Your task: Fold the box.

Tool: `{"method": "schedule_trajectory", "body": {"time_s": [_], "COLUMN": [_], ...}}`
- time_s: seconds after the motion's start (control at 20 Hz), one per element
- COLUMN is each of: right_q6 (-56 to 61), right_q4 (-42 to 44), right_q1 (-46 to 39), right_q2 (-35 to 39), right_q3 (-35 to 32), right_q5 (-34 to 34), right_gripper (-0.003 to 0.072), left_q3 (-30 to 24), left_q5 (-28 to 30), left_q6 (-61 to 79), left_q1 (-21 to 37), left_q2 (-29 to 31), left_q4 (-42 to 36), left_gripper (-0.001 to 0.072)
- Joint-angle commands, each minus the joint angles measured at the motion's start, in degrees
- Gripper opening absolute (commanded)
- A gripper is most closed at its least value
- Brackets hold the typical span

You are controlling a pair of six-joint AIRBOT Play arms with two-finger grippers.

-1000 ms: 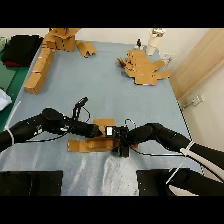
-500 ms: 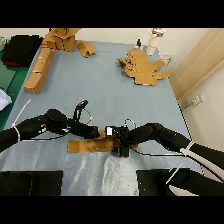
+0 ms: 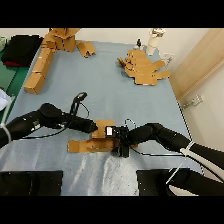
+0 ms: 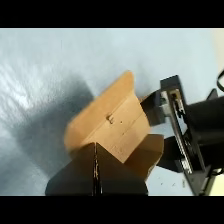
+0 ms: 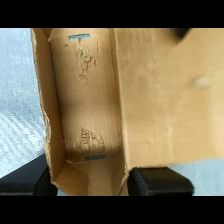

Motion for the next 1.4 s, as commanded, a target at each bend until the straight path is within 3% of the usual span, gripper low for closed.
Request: {"method": "schedule_trajectory", "body": {"time_s": [0.0, 0.2, 0.45, 0.55, 0.6, 0.65, 0.7, 1.0, 1.35], "right_q6": [0.00, 0.00, 0.00, 0.00, 0.00, 0.00, 0.00, 0.00, 0.00], "right_q4": [0.00, 0.00, 0.02, 0.00, 0.00, 0.02, 0.00, 0.00, 0.00], "right_q1": [0.04, 0.04, 0.04, 0.04, 0.04, 0.04, 0.04, 0.04, 0.04], "right_q2": [-0.02, -0.02, -0.02, -0.02, -0.02, -0.02, -0.02, -0.02, -0.02], "right_q3": [-0.02, -0.02, -0.02, -0.02, -0.02, -0.02, -0.02, -0.02, -0.02], "right_q5": [0.07, 0.07, 0.07, 0.07, 0.07, 0.07, 0.07, 0.07, 0.07], "right_gripper": [0.0502, 0.0502, 0.0502, 0.0502, 0.0503, 0.0502, 0.0502, 0.0502, 0.0502], "left_q3": [0.35, -1.49, -5.14, -7.21, -8.07, -8.94, -9.49, -10.10, -10.08], "left_q5": [-3.98, -4.15, -3.76, -3.93, -3.80, -3.45, -3.39, -2.71, 7.80], "left_q6": [12.15, 11.23, -3.41, -3.52, -3.50, -3.43, -3.30, -1.29, 1.09], "left_q1": [0.24, -4.20, -13.49, -17.16, -18.12, -18.49, -18.51, -18.51, -19.69], "left_q2": [7.43, 15.65, 22.12, 23.61, 23.54, 23.30, 22.82, 19.32, 13.62], "left_q4": [4.04, 13.44, 38.25, 44.44, 45.68, 45.75, 45.70, 48.41, 47.12], "left_gripper": [0.0009, 0.0009, 0.0009, 0.0013, 0.0169, 0.0611, 0.0691, 0.0691, 0.0691]}}
